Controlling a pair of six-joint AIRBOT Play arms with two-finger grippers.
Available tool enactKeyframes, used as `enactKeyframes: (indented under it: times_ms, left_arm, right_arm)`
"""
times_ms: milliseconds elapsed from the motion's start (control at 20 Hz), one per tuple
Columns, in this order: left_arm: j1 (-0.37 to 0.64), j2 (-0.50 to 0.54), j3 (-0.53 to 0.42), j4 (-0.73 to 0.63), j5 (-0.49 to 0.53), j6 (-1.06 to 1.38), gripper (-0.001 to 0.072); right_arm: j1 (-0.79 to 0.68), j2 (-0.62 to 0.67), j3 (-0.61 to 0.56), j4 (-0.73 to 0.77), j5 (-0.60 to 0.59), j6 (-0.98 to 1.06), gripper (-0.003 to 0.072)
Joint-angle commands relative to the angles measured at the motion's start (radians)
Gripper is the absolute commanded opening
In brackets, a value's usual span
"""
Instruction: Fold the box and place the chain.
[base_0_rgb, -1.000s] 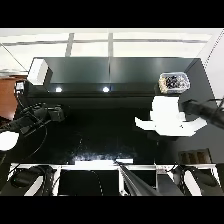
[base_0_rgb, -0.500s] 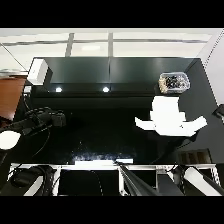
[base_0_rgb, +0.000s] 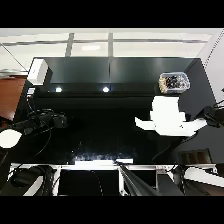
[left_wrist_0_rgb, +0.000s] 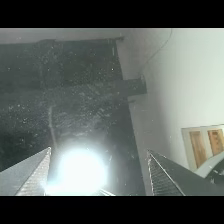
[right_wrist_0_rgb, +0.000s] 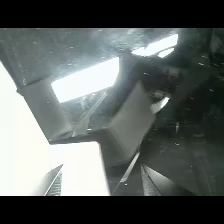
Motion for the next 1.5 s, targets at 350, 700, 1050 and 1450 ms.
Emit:
enactKeyframes:
  times_ms: [350,700,1050,1450]
  left_arm:
    - [0.0,0.0,0.001,-0.003,-0.001,0.0,0.0703]
    - [-0.014,-0.002,0.001,-0.029,0.004,0.0,0.0674]
    - [-0.021,-0.257,0.031,-0.419,-0.03,0.116,0.0687]
    - [0.066,-0.705,0.154,-0.744,-0.219,0.62,0.0687]
  right_arm:
    - [0.011,-0.019,0.009,0.127,0.19,-0.114,0.0022]
    - [0.275,0.071,-0.085,0.337,0.071,-0.09,0.0022]
    - [0.706,0.407,-0.38,0.5,-0.338,-0.141,0.0023]
    - [0.827,0.502,-0.527,0.558,-0.412,-0.133,0.0022]
